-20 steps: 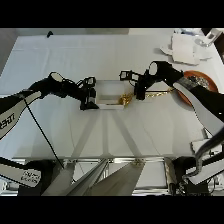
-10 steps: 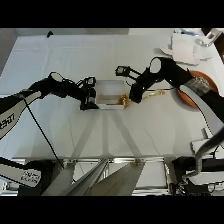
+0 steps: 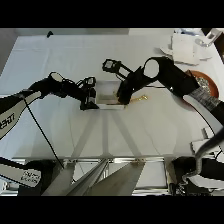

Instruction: Fold the box and place the chain.

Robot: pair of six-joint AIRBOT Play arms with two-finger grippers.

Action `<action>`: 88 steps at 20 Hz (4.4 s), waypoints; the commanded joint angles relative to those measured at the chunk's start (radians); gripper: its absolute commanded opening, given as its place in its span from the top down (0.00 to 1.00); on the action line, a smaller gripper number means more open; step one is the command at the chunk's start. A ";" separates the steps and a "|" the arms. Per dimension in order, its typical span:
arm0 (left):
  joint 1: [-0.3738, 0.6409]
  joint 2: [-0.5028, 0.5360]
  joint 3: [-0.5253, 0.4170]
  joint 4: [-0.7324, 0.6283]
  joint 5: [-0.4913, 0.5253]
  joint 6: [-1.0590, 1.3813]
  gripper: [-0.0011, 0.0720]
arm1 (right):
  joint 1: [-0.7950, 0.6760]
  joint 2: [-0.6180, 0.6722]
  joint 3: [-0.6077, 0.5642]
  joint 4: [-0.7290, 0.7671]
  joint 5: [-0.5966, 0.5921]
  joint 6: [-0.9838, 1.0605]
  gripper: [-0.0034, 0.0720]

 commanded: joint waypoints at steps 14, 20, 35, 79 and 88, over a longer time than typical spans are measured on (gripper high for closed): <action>0.000 0.000 0.000 0.000 0.000 0.000 0.44 | 0.121 -0.104 0.001 -0.116 -0.135 0.191 0.85; 0.000 0.000 0.000 0.000 0.000 0.000 0.44 | 0.090 0.026 0.001 -0.106 -0.120 0.125 0.52; 0.000 0.000 0.000 0.000 0.000 0.000 0.44 | -0.267 -0.159 -0.003 0.073 0.107 -0.598 0.31; 0.000 0.000 0.000 0.000 0.000 0.000 0.44 | -0.072 0.025 -0.043 0.106 0.031 -0.360 0.94; 0.000 0.000 0.000 0.000 0.000 0.000 0.44 | 0.060 0.018 -0.043 0.127 -0.354 -0.248 0.94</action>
